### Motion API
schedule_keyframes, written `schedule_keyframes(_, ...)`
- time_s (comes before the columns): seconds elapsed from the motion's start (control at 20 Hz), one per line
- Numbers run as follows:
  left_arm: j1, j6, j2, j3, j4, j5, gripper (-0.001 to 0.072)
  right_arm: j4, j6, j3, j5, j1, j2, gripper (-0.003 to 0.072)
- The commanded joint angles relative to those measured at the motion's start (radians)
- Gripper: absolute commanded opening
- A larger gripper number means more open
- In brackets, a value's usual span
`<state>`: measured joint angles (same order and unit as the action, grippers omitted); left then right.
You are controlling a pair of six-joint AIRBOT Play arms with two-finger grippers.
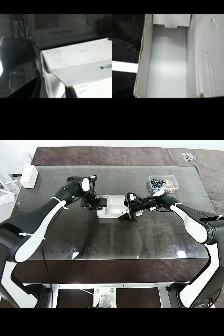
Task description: Fold the box and place the chain.
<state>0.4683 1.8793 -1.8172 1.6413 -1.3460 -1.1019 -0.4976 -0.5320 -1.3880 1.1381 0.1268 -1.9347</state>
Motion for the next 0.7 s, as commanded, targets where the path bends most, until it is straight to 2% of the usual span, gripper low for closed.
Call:
schedule_keyframes(0.0,0.005,0.008,-0.002,0.002,-0.009,0.011,0.0335,0.000,0.000,0.000,0.000,0.000,0.000,0.0587)
schedule_keyframes(0.4,0.021,0.018,-0.026,0.012,-0.034,0.005,0.0334,0.000,0.000,0.000,0.000,0.000,0.000,0.0587)
schedule_keyframes(0.65,0.041,0.042,-0.095,0.134,-0.078,-0.112,0.0334,0.000,0.000,0.000,0.000,0.000,0.000,0.0587)
